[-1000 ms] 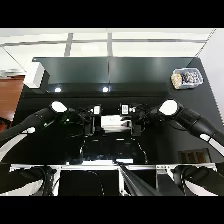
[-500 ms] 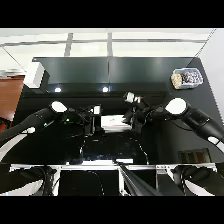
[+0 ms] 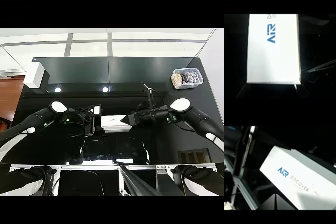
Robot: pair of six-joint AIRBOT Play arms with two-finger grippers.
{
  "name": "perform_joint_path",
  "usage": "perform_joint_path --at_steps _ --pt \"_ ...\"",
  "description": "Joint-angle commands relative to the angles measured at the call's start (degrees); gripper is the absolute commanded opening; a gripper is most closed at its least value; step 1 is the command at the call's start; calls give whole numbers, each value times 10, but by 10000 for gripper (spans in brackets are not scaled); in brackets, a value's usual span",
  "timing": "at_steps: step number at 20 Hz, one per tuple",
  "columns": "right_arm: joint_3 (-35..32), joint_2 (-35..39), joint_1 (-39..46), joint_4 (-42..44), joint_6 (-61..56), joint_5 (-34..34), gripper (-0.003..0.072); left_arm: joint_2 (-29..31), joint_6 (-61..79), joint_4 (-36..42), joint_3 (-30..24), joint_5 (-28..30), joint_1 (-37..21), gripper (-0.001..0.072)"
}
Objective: Fold the box and place the chain.
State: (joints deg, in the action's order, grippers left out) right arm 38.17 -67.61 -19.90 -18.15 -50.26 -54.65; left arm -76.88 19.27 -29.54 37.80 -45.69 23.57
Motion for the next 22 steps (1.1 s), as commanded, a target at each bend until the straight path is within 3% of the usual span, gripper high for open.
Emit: perform_joint_path --at_steps 1,6,14,17,22 --pt "-3 -46 -7 52 -28 -3 18 0 0 0 0 0 0 371" --pt "-4 -92 -9 39 -36 25 17 0 0 0 0 0 0 371" --pt "-2 -91 -9 -7 -47 35 18 0 0 0 0 0 0 370" --pt "18 -53 5 -15 -24 -7 18 0 0 0 0 0 0 370" --pt "42 91 111 -169 -70 -71 18 3 -4 0 0 0 0 389"
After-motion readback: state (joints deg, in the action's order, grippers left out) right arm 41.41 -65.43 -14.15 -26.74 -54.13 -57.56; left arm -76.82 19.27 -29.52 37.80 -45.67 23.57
